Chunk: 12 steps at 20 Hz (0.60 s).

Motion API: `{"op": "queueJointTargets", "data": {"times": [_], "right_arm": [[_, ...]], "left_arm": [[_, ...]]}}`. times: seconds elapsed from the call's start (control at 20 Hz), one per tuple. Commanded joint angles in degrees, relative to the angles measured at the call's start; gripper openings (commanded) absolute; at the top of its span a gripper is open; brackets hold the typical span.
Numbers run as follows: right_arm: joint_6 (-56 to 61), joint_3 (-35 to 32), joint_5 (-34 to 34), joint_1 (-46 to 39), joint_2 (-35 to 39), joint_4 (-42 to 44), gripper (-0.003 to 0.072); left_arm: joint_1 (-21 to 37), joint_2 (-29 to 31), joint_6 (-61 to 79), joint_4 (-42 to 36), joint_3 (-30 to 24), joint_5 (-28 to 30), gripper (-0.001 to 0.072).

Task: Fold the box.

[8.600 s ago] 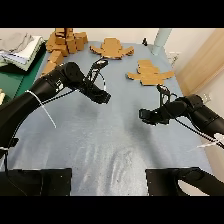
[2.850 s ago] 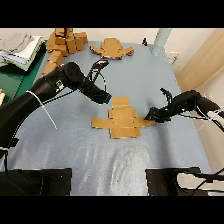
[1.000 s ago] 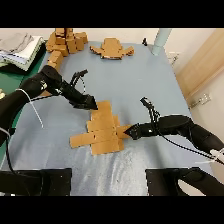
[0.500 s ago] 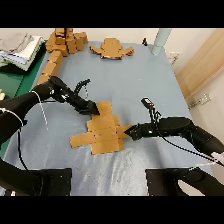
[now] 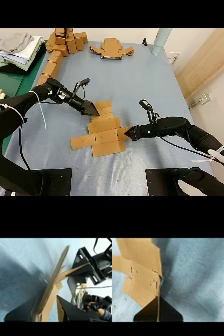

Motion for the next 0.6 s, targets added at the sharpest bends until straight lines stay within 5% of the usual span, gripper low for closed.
{"op": "queueJointTargets", "data": {"times": [0.0, 0.5, 0.55], "right_arm": [[0.2, 0.0, 0.2, 0.04, -0.81, 0.04, 0.0004], [1.14, 0.0, 1.51, 0.04, -0.81, -0.02, 0.0005], [1.14, 0.0, 1.49, 0.04, -0.81, -0.04, 0.0004]], "left_arm": [[1.73, -0.11, 2.16, -1.84, 0.0, -2.21, 0.0361], [-2.84, -3.67, 5.44, -2.47, 0.0, -3.93, 0.0346], [-2.71, -3.67, 6.25, -2.45, 0.0, -4.17, 0.0158]]}}
